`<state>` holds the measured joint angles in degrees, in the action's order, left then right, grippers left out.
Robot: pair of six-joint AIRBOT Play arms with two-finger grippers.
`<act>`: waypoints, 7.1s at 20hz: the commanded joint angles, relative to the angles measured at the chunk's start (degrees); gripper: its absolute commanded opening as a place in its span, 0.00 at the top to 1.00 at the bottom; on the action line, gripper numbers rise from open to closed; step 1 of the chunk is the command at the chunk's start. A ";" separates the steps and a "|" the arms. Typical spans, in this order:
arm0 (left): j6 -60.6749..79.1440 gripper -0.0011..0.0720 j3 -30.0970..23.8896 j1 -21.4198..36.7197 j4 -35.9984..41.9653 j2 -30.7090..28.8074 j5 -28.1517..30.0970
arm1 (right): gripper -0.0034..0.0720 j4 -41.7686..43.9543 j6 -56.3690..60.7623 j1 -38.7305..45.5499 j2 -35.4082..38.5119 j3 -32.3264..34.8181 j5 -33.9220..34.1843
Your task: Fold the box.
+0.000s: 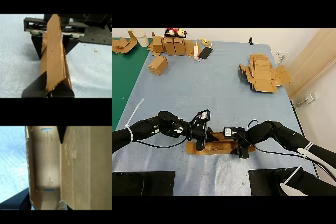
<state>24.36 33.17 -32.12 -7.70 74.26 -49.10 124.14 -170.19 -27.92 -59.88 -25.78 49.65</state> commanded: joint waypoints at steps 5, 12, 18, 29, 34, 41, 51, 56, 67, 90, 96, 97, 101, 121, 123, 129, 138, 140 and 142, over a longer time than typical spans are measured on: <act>0.02 0.97 -0.02 -0.04 0.70 -0.02 -0.07 | 0.29 -0.02 0.00 -0.07 -0.04 0.02 0.39; 0.02 0.97 -0.02 -0.04 4.07 0.02 -0.07 | 0.29 -0.02 0.00 -0.07 -0.04 0.02 0.37; -6.40 0.37 -0.02 0.13 3.96 -0.09 1.11 | 0.29 -0.04 0.00 -0.07 -0.04 0.02 0.37; -52.28 0.89 -0.02 6.36 -27.30 -17.81 -3.34 | 0.29 -0.09 0.00 -0.07 -0.04 0.02 0.37; -72.67 0.97 -0.07 5.68 -34.95 -18.73 -15.06 | 0.29 -0.07 0.00 -0.07 -0.04 0.02 0.39; -65.35 0.97 -0.02 -1.46 -7.17 -13.99 -4.17 | 0.29 -0.07 0.00 -0.07 -0.04 0.02 0.39; -64.41 0.97 -0.02 -1.49 -2.14 -8.98 12.07 | 0.29 -0.07 0.00 -0.04 -0.04 0.02 0.37; -64.46 0.97 -0.02 -1.46 -2.43 -4.57 12.37 | 0.29 -0.09 0.00 -0.07 -0.04 0.02 0.37; -66.47 0.97 0.00 -0.24 -4.28 -0.98 12.28 | 0.29 -0.31 0.00 -0.04 -0.04 0.02 0.37; -41.03 0.97 -4.17 4.81 -26.73 -25.03 1.05 | 0.29 -0.92 0.00 -0.04 -0.04 0.02 0.37; -40.24 0.97 -7.06 -10.08 -45.44 -28.79 11.13 | 0.29 -0.92 0.00 -0.04 -0.04 0.02 0.37; -40.24 0.97 -7.78 -10.03 -45.51 -28.55 11.26 | 0.29 -0.92 0.00 -0.04 -0.04 0.02 0.37; -40.22 0.07 -9.42 -10.01 -44.54 -25.35 12.94 | 0.29 -0.92 0.00 -0.04 -0.04 0.02 0.37; -28.20 0.40 -9.35 -9.99 -25.24 -17.35 20.17 | 0.29 -0.92 0.00 -0.04 -0.04 0.02 0.37; -28.15 0.72 -9.38 -10.01 -25.24 -17.35 20.17 | 0.29 -0.92 0.00 -0.04 -0.04 0.02 0.37; -28.15 0.76 -9.35 -10.05 -23.71 -17.35 20.13 | 0.29 -0.92 0.00 -0.04 -0.04 0.02 0.37; -27.96 0.76 -9.35 -9.07 -26.86 -17.35 20.13 | 0.29 -0.92 0.00 -0.04 -0.04 0.02 0.37; -27.96 0.74 -9.38 -8.50 -28.24 -17.35 19.98 | 0.29 -0.92 0.00 -0.04 -0.04 0.02 0.37; -27.91 0.74 -9.35 -8.50 -28.70 -17.35 19.98 | 0.29 -0.92 0.00 -0.04 -0.04 0.02 0.37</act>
<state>-3.62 23.77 -40.99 -34.57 56.88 -29.06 123.20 -170.21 -27.97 -59.90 -25.80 50.02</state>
